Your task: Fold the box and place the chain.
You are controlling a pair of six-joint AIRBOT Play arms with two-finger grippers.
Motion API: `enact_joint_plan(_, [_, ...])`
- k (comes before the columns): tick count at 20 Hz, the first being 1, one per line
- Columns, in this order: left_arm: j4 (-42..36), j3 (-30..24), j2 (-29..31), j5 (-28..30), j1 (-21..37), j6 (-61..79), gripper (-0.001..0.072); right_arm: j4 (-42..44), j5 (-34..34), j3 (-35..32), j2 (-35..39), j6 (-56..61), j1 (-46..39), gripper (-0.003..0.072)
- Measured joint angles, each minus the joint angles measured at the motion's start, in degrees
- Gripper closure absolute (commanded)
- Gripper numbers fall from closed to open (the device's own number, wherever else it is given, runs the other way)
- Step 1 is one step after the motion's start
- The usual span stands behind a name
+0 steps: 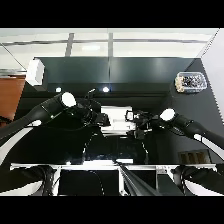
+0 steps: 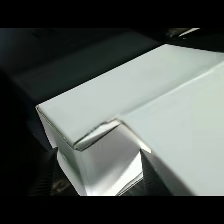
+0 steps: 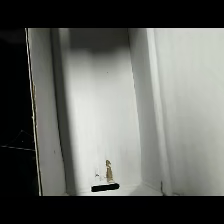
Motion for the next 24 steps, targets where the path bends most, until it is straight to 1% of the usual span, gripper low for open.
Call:
enact_joint_plan(8, [11.9,0.6,0.0,1.7,-3.9,-12.4,0.0136,0.0,0.0,0.0,0.0,0.0,0.0,0.0593])
enact_joint_plan(10, [16.9,2.0,-0.1,1.4,-5.9,-17.3,0.0136,0.0,0.0,0.0,0.0,0.0,0.0,0.0593])
enact_joint_plan(12, [23.6,4.2,-0.7,0.0,-8.6,-23.1,0.0137,0.0,0.0,0.0,0.0,0.0,0.0,0.0593])
enact_joint_plan(14, [29.1,6.8,-1.9,-2.0,-11.2,-28.2,0.0217,0.0,0.0,0.0,0.0,0.0,0.0,0.0593])
enact_joint_plan(15, [30.9,8.0,-2.6,-3.2,-12.4,-30.6,0.0217,0.0,0.0,0.0,0.0,0.0,0.0,0.0593])
enact_joint_plan(19, [35.5,10.5,-4.8,-6.0,-15.7,-38.4,0.0217,0.0,0.0,0.0,0.0,0.0,0.0,0.0593])
enact_joint_plan(24, [37.9,11.4,-6.6,-8.7,-17.0,-44.8,0.0222,0.0,0.0,0.0,0.0,0.0,0.0,0.0593])
